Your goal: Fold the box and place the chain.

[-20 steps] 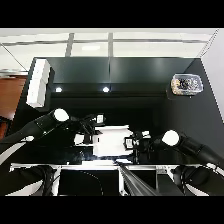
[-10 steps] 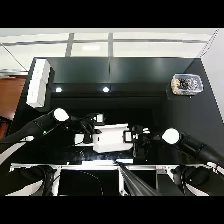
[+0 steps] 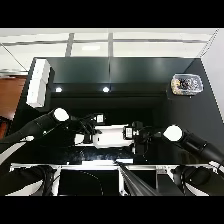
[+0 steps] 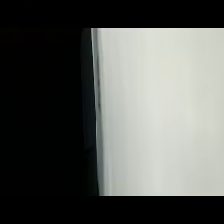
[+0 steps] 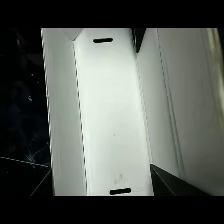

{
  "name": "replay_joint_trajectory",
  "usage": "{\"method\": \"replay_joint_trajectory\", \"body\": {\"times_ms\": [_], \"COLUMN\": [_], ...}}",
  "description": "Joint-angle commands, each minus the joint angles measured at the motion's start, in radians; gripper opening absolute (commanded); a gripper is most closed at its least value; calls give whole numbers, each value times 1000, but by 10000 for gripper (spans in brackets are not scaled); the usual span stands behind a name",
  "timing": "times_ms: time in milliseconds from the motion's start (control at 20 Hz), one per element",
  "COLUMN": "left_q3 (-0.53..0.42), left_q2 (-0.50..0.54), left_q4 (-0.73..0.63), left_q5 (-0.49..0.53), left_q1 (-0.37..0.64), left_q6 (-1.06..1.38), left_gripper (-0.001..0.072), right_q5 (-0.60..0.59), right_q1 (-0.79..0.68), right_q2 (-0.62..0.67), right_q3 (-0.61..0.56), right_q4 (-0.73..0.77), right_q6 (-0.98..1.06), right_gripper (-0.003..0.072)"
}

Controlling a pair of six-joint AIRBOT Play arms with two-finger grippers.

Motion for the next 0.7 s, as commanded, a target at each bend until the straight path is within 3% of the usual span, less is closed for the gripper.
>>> {"method": "replay_joint_trajectory", "body": {"times_ms": [0, 200, 450, 650], "left_q3": [1, 1, 1, 1], "left_q2": [0, 0, 0, 0], "left_q4": [0, 0, 0, 0], "left_q5": [0, -5, -7, -7], "left_q1": [0, 0, 0, 0], "left_q6": [0, 0, 0, 0], "left_gripper": [27, 27, 27, 27], "right_q5": [-15, -92, -92, 27], "right_q1": [-1, -1, -1, -90], "right_q2": [11, 11, 11, 11], "right_q3": [3, 5, 31, 39], "right_q4": [0, 0, -3, -3], "right_q6": [1, 11, 12, 38], "right_gripper": [694, 694, 694, 695]}}
